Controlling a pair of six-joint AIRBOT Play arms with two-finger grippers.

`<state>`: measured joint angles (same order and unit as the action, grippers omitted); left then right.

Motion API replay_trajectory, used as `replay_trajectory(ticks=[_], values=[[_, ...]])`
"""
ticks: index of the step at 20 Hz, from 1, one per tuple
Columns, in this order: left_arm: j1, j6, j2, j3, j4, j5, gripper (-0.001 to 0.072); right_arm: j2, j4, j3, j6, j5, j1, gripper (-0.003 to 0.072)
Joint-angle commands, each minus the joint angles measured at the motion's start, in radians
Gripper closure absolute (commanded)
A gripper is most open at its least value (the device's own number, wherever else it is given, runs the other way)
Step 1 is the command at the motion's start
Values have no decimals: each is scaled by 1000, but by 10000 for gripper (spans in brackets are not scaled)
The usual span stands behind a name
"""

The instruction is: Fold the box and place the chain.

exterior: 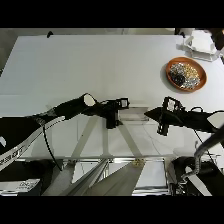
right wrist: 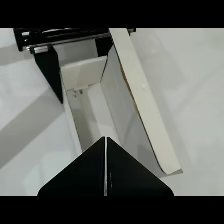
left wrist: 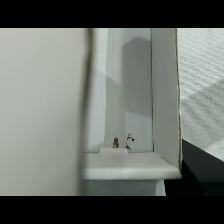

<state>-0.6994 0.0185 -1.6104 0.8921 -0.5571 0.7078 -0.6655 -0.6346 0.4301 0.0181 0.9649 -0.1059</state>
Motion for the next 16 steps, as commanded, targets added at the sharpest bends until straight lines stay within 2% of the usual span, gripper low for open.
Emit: replay_trajectory(ticks=[1, 4, 10, 11, 16], values=[[0, 0, -1, -1, 0, 1, 603, -8, 47, 0, 43, -42, 0, 674], [0, 0, -1, -1, -1, -1, 680, -25, 48, 0, 43, -49, 0, 674], [0, 0, 0, -1, -1, -4, 681, -77, 49, 0, 43, -48, 0, 674], [0, 0, 0, -1, -4, -4, 703, -77, 49, 0, 43, -48, 0, 674], [-1, -5, 0, -1, -70, 26, 703, -77, 68, 0, 43, -48, 0, 674]])
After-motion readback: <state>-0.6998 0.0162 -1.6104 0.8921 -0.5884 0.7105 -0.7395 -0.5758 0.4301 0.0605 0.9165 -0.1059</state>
